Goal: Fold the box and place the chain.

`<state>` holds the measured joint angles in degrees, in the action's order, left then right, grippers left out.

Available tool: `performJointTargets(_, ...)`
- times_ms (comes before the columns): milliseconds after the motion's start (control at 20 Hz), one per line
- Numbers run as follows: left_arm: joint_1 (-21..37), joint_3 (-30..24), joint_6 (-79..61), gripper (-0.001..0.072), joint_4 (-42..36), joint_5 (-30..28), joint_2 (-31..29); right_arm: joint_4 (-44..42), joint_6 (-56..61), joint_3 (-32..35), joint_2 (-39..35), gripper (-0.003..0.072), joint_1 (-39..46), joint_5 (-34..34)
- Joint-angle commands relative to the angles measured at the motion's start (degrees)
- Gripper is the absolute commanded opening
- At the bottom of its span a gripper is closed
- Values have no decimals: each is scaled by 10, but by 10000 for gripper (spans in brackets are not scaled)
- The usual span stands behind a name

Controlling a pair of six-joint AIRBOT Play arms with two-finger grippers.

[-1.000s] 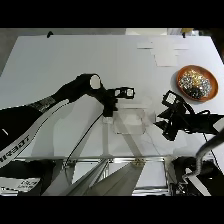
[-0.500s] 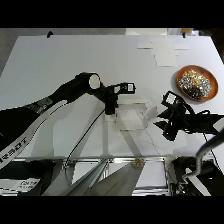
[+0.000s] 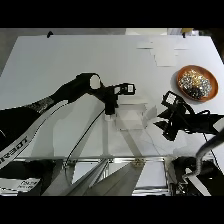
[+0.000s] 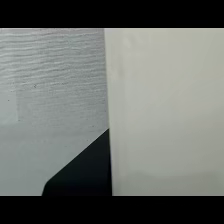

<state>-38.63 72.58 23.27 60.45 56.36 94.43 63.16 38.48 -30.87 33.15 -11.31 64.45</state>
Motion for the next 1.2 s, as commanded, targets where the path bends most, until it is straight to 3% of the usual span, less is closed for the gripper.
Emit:
performJointTargets(0, 0, 0, -15, 3, -10, 0, 2, 0, 0, -1, 0, 339, 0, 0)
performJointTargets(1150, 0, 0, -16, 5, -10, 15, 15, 0, -11, -1, 0, 340, 0, 1)
